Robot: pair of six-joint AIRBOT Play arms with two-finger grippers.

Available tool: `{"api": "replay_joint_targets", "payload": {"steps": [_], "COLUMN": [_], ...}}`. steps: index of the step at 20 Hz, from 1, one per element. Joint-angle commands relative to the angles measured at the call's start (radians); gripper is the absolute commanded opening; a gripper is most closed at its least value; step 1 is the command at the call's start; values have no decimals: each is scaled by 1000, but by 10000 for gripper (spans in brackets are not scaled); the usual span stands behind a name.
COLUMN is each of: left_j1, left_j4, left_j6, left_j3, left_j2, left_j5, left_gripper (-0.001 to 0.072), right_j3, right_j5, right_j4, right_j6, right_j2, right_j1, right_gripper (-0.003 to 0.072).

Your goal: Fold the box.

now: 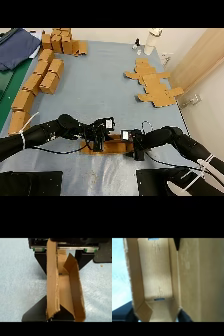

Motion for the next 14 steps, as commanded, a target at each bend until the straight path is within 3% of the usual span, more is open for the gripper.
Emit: {"api": "replay_joint_targets", "payload": {"steps": [1,14], "left_j1": [0,0], "left_j4": [0,0], "left_j6": [0,0], "left_j3": [0,0], "left_j2": [0,0], "left_j5": [0,1], "left_gripper": [14,15], "right_j3": [-7,-6], "right_j5": [3,3], "right_j4": [1,4], "right_j6": [-3,-3], "right_j2": [0,2], "right_j1": [0,0], "right_gripper": [544,512]}}
